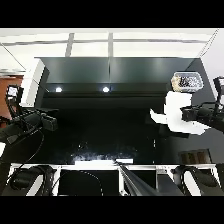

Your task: Fold the box and place the chain.

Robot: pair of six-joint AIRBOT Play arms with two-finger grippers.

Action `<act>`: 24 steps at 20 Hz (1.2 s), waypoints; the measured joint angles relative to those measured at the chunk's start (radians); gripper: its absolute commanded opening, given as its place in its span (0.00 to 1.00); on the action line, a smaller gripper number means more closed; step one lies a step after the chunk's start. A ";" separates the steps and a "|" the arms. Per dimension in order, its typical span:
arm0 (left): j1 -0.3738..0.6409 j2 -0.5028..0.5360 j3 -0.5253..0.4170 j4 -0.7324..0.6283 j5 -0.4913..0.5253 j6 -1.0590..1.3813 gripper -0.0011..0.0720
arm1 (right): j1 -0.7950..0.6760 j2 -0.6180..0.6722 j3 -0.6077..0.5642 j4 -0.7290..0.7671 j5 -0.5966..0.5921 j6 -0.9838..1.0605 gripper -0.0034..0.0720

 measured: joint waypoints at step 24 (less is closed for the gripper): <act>0.000 -0.180 -0.006 -0.045 0.365 -0.031 0.98 | -0.825 -0.946 0.686 -0.015 0.404 0.160 1.00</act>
